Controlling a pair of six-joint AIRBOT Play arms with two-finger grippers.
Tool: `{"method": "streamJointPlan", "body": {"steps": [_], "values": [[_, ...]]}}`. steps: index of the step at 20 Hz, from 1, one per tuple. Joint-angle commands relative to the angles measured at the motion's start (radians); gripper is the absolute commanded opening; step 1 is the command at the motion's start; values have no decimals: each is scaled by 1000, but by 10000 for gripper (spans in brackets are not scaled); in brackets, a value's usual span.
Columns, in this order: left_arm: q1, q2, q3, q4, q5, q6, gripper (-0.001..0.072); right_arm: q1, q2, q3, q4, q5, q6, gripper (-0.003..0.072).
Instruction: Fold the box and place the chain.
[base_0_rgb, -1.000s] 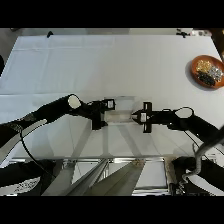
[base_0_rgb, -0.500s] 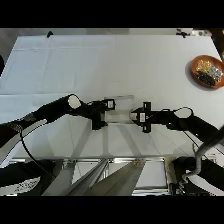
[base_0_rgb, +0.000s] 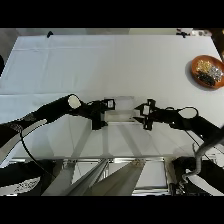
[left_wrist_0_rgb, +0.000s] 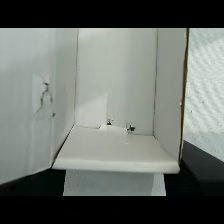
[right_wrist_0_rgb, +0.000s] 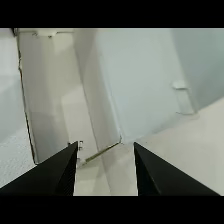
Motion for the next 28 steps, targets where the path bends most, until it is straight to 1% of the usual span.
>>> {"method": "streamJointPlan", "body": {"steps": [1, 2, 4, 5, 7, 9, 11, 12, 13, 15, 16, 18, 21, 22, 25, 28], "values": [[0, 1, 0, 2, 0, 2, 135, -98, 153, 0, -144, 68, 280, 382], [0, 1, 0, 2, 0, 2, 135, -133, 220, 0, -221, 117, 356, 382], [0, 1, 0, 1, 0, 2, 135, -177, 359, 0, -312, 183, 520, 379], [0, 1, 0, 1, 0, 2, 135, -195, 422, 0, -348, 221, 620, 362], [0, 1, 0, 1, 0, 2, 135, -234, 537, 0, -417, 283, 906, 19], [0, 1, 0, 1, 0, 2, 135, -270, 612, 0, -558, 288, 1159, 10], [0, 1, 0, 1, 0, 2, 135, -313, 629, 2, -696, 289, 1329, 7], [0, 1, 0, 2, 0, 2, 135, -330, 627, 13, -708, 307, 1357, 5], [0, 1, 0, 2, 0, 2, 135, -350, 619, 41, -688, 350, 1381, 4], [0, 1, 0, 2, 0, 2, 135, -383, 555, 116, -672, 432, 1397, 3], [0, 1, 0, 1, 0, 2, 135, -396, 500, 156, -673, 448, 1427, 3], [0, 1, 0, 2, 0, 2, 135, -425, 341, 244, -672, 497, 1453, 4], [0, 1, 0, 2, 0, 2, 135, -480, 51, 366, -659, 646, 1463, 5], [0, 1, 0, 2, 0, 2, 135, -498, -34, 385, -658, 675, 1462, 6], [0, 1, 0, 1, 0, 2, 135, -536, -202, 385, -640, 668, 1461, 6], [0, 1, 0, 2, 0, 2, 135, -539, -274, 382, -552, 669, 1400, 6]]}}
